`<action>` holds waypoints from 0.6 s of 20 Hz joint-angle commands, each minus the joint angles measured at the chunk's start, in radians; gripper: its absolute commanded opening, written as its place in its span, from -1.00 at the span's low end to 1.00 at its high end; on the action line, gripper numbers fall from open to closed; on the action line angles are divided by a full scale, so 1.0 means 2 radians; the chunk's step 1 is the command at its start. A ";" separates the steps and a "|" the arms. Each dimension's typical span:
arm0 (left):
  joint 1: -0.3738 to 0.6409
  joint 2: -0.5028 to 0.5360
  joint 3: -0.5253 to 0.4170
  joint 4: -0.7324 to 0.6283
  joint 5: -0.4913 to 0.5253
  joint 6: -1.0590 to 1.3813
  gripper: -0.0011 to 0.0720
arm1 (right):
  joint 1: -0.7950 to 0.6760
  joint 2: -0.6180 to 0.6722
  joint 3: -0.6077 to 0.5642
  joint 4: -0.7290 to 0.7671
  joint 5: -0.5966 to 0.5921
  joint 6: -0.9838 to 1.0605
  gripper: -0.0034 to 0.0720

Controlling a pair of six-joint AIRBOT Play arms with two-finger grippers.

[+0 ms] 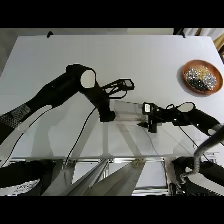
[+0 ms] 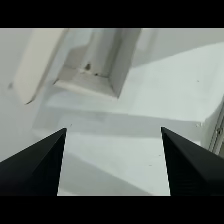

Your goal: Fold the box and place the chain.

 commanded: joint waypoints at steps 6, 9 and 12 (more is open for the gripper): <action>0.073 0.000 -0.138 -0.159 0.095 0.383 0.96 | 0.000 0.000 0.000 0.000 0.000 0.000 0.15; 0.083 -0.020 -0.143 -0.159 0.176 0.424 0.96 | 0.000 0.000 0.000 0.000 0.000 0.000 0.15; 0.083 -0.056 -0.143 -0.167 0.215 0.425 0.98 | 0.000 0.000 0.000 0.000 0.000 0.000 0.15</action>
